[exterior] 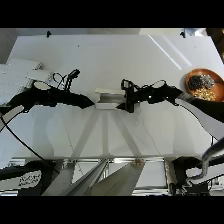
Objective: Fold the box and place the chain.
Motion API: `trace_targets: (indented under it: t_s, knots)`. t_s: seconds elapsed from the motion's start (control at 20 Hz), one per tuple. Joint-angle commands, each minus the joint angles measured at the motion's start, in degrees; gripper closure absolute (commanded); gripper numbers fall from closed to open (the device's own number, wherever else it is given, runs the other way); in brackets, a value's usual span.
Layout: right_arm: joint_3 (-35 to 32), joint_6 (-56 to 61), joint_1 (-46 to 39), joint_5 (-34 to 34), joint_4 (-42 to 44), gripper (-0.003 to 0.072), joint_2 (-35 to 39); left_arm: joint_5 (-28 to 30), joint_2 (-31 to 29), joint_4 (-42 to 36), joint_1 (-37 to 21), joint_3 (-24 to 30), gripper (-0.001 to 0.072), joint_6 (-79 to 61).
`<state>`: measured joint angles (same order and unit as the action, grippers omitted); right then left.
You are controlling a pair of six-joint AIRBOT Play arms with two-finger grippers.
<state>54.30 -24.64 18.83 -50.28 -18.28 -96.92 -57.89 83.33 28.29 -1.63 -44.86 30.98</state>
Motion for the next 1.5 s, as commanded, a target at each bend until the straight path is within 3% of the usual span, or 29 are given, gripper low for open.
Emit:
trace_targets:
  t_s: [0.0, 0.2, 0.3, 0.45, 0.5, 0.6, 0.65, 0.95, 1.0, 1.2, 1.3, 1.45]
  knots:
    - [0.0, 0.2, 0.0, 0.1, 0.1, 0.0272, 0.0, -0.6, 0.0, -0.4, -1.0, 0.0, 0.0619, -0.3]
    - [0.0, 0.2, 0.0, 0.1, 0.1, 0.0272, 0.0, -0.6, -0.2, -0.4, -3.5, 0.0, 0.0630, 0.5]
    - [0.0, 0.2, 0.0, 0.1, 0.1, 0.0272, 0.0, 0.4, -0.7, -0.4, -4.4, 0.0, 0.0677, 0.5]
    - [0.0, 0.2, 0.0, 0.1, 0.1, 0.0272, 0.0, -0.5, -1.1, -0.9, -4.8, 0.0, 0.0671, 0.5]
    - [0.0, 0.2, 0.0, 0.1, 0.1, 0.0272, 0.0, -0.9, -1.1, -0.9, -4.8, 0.0, 0.0643, 0.5]
    - [0.0, 0.2, 0.0, 0.1, 0.1, 0.0272, 0.0, -1.6, -1.1, -1.5, -4.8, 0.0, 0.0471, 0.3]
    - [0.0, 0.2, 0.0, 0.1, 0.1, 0.0272, 0.0, -2.2, -1.0, -2.3, -4.8, 0.0, 0.0425, -0.1]
    - [0.0, 0.2, 0.0, 0.1, 0.1, 0.0272, 0.0, -3.2, -0.9, -3.4, -4.7, 0.0, 0.0403, -2.8]
    - [0.0, 0.2, 0.0, 0.1, 0.1, 0.0272, 0.0, -3.1, -0.8, -3.4, -4.7, 0.0, 0.0358, -3.6]
    - [0.0, 0.2, 0.0, 0.1, 0.1, 0.0272, 0.0, -2.5, 0.5, -3.4, -4.2, 0.0, 0.0350, -4.4]
    - [0.0, 0.2, 0.0, 0.1, 0.1, 0.0272, 0.0, -1.2, 1.4, -3.8, -3.4, 0.0, 0.0288, -4.4]
    - [0.0, 0.2, 0.0, 0.1, 0.1, 0.0272, 0.0, -0.4, 2.7, -8.4, -2.8, 0.0, 0.0288, -5.9]
